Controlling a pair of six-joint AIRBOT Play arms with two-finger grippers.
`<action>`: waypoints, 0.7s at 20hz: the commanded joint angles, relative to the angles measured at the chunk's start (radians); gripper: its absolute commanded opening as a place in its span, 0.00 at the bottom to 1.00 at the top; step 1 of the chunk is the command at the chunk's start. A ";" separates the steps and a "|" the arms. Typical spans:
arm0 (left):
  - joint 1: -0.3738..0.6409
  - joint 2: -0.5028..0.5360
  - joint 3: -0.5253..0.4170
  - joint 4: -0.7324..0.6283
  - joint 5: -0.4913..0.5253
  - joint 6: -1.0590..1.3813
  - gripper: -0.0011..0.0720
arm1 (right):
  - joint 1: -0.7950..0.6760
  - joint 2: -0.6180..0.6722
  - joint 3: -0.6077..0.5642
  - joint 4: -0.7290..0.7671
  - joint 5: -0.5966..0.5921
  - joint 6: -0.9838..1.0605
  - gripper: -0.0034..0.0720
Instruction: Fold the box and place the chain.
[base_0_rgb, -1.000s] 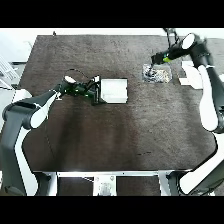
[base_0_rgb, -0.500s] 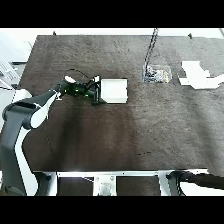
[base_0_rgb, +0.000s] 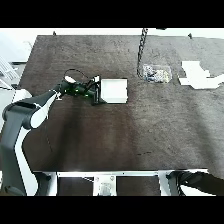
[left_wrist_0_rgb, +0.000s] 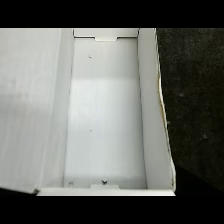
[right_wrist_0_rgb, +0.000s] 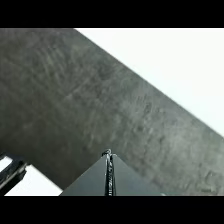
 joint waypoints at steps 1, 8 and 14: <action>0.000 0.001 0.000 0.000 0.000 0.000 0.51 | 0.038 0.003 -0.004 -0.007 0.076 0.016 0.05; 0.000 0.001 0.000 0.000 0.000 0.000 0.51 | 0.103 0.002 -0.090 0.000 0.082 0.016 0.05; 0.000 0.001 0.000 0.000 0.000 0.000 0.51 | 0.103 -0.002 -0.262 0.051 -0.040 0.024 0.05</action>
